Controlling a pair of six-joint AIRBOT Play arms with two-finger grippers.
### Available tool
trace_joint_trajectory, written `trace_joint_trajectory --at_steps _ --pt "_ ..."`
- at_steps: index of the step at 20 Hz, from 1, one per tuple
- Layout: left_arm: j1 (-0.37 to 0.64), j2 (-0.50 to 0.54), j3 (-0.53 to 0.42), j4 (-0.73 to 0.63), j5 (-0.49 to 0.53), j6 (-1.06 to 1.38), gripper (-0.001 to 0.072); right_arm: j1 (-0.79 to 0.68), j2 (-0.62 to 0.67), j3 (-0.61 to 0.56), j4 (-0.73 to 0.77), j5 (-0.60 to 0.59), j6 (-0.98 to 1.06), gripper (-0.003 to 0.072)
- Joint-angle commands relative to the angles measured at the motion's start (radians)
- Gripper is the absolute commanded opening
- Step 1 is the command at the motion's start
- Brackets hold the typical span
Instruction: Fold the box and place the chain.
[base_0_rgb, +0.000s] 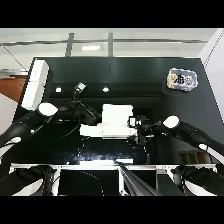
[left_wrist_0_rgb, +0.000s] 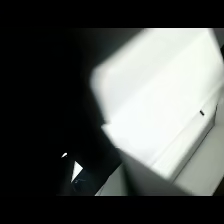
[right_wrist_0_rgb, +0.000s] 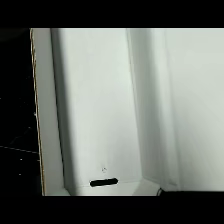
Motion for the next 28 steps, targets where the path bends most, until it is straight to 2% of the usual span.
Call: trace_joint_trajectory --at_steps 1,4,6,7,10,13,16,20,23,24,25,28 --pt "0.105 0.081 0.014 0.195 -0.143 -0.005 0.0710 0.000 0.000 0.000 0.000 0.000 0.000 0.0468" --pt "0.124 0.088 0.011 0.422 -0.280 0.090 0.0708 0.000 0.000 0.000 0.000 0.000 0.000 0.0468" --pt "0.118 0.085 -0.009 0.438 -0.358 0.332 0.0702 0.000 0.000 0.000 -0.001 0.001 0.000 0.0468" --pt "0.115 0.085 -0.021 0.399 -0.358 0.413 0.0702 0.000 0.000 0.000 -0.001 0.001 0.000 0.0468" --pt "0.090 0.071 -0.040 0.216 -0.323 0.544 0.0702 0.000 0.000 0.000 -0.001 0.001 0.000 0.0468" --pt "0.030 0.027 -0.043 0.135 -0.285 0.632 0.0702 0.000 0.000 0.000 -0.001 0.001 0.000 0.0468" --pt "-0.036 -0.034 -0.043 0.140 -0.256 0.666 0.0700 0.000 0.000 0.000 -0.001 0.001 0.000 0.0468" --pt "-0.101 -0.042 -0.043 0.147 -0.108 0.666 0.0699 0.000 0.000 0.000 -0.001 0.001 0.000 0.0468" --pt "-0.106 -0.042 -0.043 0.150 -0.095 0.655 0.0682 0.000 0.000 0.000 -0.001 0.001 0.000 0.0468" --pt "-0.104 -0.042 -0.043 0.150 -0.100 0.654 0.0660 0.000 0.000 0.000 -0.001 0.001 0.000 0.0468" --pt "-0.104 -0.042 -0.043 0.150 -0.108 0.654 0.0565 0.000 0.000 0.000 -0.001 0.001 0.000 0.0468" --pt "-0.108 -0.043 -0.043 0.149 -0.111 0.654 0.0470 0.000 0.000 0.000 -0.001 0.000 0.000 0.0468"
